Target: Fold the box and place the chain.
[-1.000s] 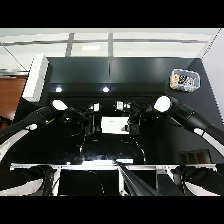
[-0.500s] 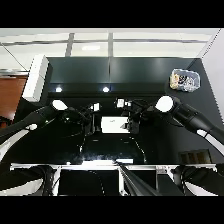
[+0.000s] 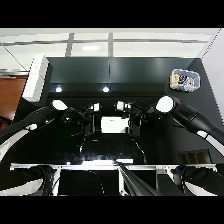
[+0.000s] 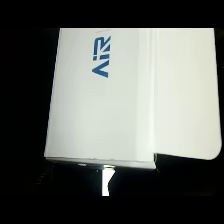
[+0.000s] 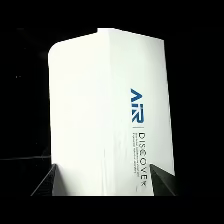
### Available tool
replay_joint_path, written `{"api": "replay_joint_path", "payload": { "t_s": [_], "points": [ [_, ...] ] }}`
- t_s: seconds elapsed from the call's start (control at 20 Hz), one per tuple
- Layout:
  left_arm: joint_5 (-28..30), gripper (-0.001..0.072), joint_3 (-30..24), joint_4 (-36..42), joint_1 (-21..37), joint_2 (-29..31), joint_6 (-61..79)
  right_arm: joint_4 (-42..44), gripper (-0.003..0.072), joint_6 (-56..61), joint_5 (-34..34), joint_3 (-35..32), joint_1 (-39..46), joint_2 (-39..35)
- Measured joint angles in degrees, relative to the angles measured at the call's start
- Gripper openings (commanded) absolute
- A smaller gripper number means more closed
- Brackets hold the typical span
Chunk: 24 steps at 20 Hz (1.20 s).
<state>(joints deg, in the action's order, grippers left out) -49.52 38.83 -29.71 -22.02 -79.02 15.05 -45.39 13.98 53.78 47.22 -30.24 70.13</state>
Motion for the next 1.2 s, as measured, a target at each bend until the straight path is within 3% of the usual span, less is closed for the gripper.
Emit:
{"api": "replay_joint_path", "payload": {
  "t_s": [0.3, 1.0, 1.05, 1.1, 1.2],
  "points": [
    [-0.04, 0.0478, 0.00, 0.00, 0.00, 0.00, -0.02, -2.05, 0.0717, 0.66, -5.42, -0.96, -0.59, 0.00],
    [-0.04, 0.0478, 0.00, 0.00, 0.00, -0.02, -0.13, -6.38, 0.0707, 0.39, -7.93, -1.14, -2.71, 0.04],
    [-0.07, 0.0478, 0.00, 0.02, 0.00, 0.00, -0.15, -6.49, 0.0574, 0.39, -8.15, -1.14, -2.75, 0.04],
    [-0.07, 0.0478, 0.00, 0.02, 0.00, -0.02, -0.15, -6.56, 0.0487, 0.39, -8.35, -1.14, -2.75, 0.02],
    [-0.02, 0.0478, 0.00, 0.07, 0.02, -0.02, -0.24, -6.67, 0.0473, 0.35, -8.50, -1.14, -2.78, -0.26]
  ]
}}
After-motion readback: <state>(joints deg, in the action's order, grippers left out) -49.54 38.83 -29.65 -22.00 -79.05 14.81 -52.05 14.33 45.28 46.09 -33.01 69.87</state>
